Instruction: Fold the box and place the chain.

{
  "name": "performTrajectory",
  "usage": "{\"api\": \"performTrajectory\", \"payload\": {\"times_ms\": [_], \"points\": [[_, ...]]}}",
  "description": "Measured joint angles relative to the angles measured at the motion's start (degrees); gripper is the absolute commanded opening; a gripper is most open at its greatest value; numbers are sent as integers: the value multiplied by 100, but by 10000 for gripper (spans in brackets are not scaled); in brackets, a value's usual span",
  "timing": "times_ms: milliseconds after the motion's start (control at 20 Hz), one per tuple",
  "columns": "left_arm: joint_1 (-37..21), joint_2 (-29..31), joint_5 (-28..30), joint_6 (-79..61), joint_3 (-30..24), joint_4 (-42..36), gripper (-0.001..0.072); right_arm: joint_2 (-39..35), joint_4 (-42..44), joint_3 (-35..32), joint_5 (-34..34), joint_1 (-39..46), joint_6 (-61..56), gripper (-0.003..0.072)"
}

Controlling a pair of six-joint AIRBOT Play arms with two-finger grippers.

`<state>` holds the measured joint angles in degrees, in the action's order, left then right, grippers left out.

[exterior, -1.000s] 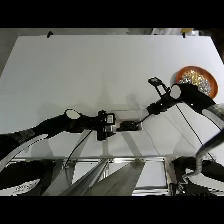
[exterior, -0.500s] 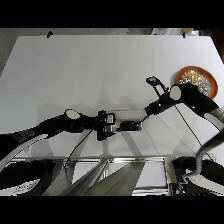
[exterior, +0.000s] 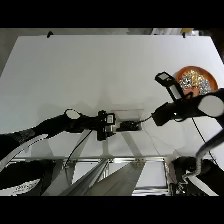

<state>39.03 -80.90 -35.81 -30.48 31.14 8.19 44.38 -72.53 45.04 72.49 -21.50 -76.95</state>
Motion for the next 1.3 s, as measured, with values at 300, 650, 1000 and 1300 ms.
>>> {"api": "performTrajectory", "payload": {"times_ms": [300, 650, 1000, 1300], "points": [[0, 0, -2, 2, 0, -2, 170, -682, 1471, -4, 15, -15, 592, 22], [0, 0, -2, 0, 0, -2, 170, -474, 2017, -63, -693, -17, 866, 23], [0, 0, 0, 0, 0, 0, 170, 476, 2363, -70, -903, -299, 1325, 22], [0, 0, 0, 2, 0, -2, 170, 1064, 2260, -68, -1329, -763, 1429, 23]]}}
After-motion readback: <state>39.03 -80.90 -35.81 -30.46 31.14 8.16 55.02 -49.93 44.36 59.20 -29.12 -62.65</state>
